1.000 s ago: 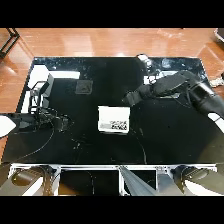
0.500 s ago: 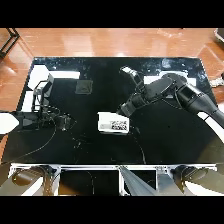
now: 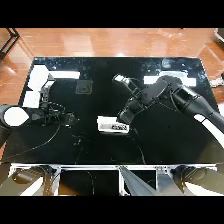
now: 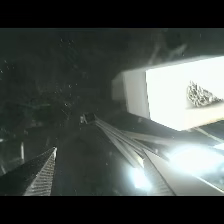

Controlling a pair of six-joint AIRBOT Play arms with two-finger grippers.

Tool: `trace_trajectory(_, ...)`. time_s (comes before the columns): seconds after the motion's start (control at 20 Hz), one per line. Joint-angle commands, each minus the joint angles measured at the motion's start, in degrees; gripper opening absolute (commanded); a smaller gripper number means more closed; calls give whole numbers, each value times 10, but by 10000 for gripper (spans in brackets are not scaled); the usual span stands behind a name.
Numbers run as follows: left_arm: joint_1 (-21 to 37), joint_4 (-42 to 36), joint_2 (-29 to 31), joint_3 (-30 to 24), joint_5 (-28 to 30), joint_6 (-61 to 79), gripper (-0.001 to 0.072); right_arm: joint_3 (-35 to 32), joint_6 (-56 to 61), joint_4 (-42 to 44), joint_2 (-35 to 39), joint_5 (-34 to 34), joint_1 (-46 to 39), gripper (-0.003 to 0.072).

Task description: Fold the box and place the chain.

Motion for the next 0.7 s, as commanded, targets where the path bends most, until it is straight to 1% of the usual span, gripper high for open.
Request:
trace_trajectory(0.0, 7, 3, -6, 0, 44, 3, 625, 0, -19, -44, 0, -6, 21, 708)
trace_trajectory(0.15, 23, 3, -14, 0, 56, 3, 626, 0, -20, -58, 0, -7, 27, 708)
trace_trajectory(0.4, 51, 4, -43, 0, 56, 6, 626, 0, -33, -88, 0, -15, 43, 707)
trace_trajectory(0.65, 51, 4, -52, 0, 61, 10, 625, 0, -78, -142, 0, -2, 88, 708)
